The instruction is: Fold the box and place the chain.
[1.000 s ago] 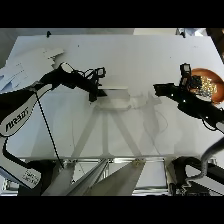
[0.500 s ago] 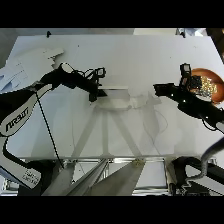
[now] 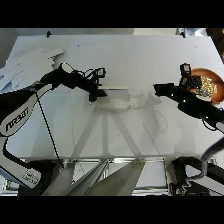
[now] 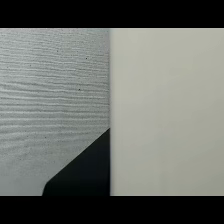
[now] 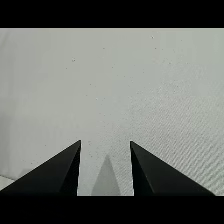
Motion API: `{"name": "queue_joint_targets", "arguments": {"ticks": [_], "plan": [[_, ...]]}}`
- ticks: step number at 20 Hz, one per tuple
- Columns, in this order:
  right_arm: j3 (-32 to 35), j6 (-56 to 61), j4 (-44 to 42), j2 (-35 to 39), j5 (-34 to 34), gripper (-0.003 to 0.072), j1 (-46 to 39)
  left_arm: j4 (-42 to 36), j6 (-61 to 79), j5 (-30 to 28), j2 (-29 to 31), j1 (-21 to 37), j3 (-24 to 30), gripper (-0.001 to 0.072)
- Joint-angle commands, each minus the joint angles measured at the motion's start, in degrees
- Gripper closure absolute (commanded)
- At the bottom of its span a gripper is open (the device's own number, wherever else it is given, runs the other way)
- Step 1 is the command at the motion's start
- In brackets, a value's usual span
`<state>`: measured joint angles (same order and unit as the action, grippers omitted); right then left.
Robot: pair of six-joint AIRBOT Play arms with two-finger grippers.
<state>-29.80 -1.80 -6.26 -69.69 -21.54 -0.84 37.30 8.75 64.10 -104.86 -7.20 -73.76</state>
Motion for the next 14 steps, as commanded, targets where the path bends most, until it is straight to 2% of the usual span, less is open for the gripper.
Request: {"name": "queue_joint_targets", "arguments": {"ticks": [1,6,10,11,12,14], "plan": [[0.0,0.0,0.0,0.0,0.0,0.0351,0.0,0.0,0.0,0.0,0.0,0.0,0.0,0.0695],[0.0,0.5,0.0,0.0,-1.0,0.0352,0.0,0.0,0.0,0.0,0.0,0.0,0.0,0.0695],[-0.2,-1.7,0.3,0.0,-8.7,0.033,0.0,0.0,0.0,0.0,0.0,0.0,0.0,0.0695],[-0.3,-3.2,0.6,0.0,-11.4,0.0136,0.0,0.0,0.0,0.0,0.0,0.0,0.0,0.0695],[-0.4,-4.9,1.3,0.0,-13.8,-0.0018,0.0,0.0,0.0,0.0,0.0,0.0,0.0,0.0695],[-0.4,-7.3,4.4,0.1,-17.9,-0.002,0.0,0.0,0.0,0.0,0.0,0.0,0.0,0.0695]]}}
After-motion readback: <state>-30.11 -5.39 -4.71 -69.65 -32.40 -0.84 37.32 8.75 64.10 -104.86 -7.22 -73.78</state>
